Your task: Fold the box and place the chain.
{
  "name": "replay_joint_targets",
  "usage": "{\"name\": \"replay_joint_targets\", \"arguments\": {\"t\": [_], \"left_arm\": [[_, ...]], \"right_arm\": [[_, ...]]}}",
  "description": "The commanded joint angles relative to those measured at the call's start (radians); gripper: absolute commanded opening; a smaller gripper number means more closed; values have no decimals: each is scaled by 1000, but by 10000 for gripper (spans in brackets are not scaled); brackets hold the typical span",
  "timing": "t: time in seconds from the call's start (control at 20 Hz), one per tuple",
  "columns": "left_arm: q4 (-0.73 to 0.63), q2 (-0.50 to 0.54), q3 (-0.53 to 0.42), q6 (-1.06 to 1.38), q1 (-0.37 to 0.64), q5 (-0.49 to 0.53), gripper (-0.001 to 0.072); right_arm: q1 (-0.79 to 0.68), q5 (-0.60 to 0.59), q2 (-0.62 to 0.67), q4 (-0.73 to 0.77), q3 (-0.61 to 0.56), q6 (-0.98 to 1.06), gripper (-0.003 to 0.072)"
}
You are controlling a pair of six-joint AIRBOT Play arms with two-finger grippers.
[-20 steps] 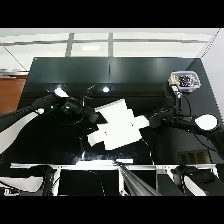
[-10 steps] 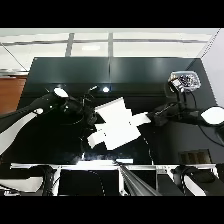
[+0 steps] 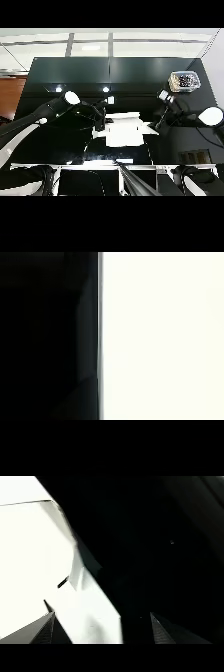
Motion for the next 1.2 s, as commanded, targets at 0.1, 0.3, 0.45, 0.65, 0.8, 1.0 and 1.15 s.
{"name": "replay_joint_targets", "arguments": {"t": [0.1, 0.3, 0.45, 0.65, 0.8, 1.0, 1.15], "left_arm": [[45, 0, -1, 69, -38, 100, 29], [76, -34, -1, 69, -39, 96, 28], [76, -43, -1, 66, -38, 96, 28], [76, -48, -1, 61, -39, 96, 28], [76, -48, -1, 61, -39, 96, 28], [76, -48, -1, 61, -39, 96, 28], [76, -48, -1, 61, -39, 96, 28]], "right_arm": [[88, -54, -1, 16, -129, -227, 677], [116, -76, -1, 13, -163, -253, 677], [122, -65, -3, 11, -170, -299, 677], [122, -65, -20, 26, -172, -323, 677], [157, -111, -38, 74, -185, -353, 677], [241, -161, -63, 74, -192, -353, 677], [267, -239, -66, 101, -192, -352, 677]]}}
